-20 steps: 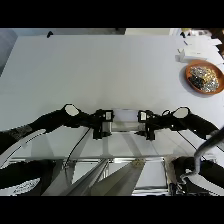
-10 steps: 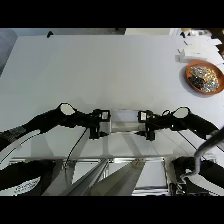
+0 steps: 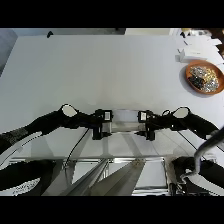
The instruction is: Fold the box and place the chain.
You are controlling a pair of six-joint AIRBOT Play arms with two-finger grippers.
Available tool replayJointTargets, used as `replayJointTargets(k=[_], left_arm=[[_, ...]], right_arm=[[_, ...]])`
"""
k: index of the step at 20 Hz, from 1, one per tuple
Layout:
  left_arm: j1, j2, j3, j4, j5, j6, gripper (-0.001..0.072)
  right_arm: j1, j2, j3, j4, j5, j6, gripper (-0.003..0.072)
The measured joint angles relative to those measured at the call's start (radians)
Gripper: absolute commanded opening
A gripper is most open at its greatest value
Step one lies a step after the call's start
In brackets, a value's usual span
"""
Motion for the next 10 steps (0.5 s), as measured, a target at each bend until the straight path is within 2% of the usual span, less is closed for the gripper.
replayJointTargets(k=[10], left_arm=[[-0.03, -0.043, 0.0, -0.073, 0.045, 0.0, 0.0693]], right_arm=[[0.0, 0.0, 0.0, 0.0, 0.0, 0.0, 0.0403]])
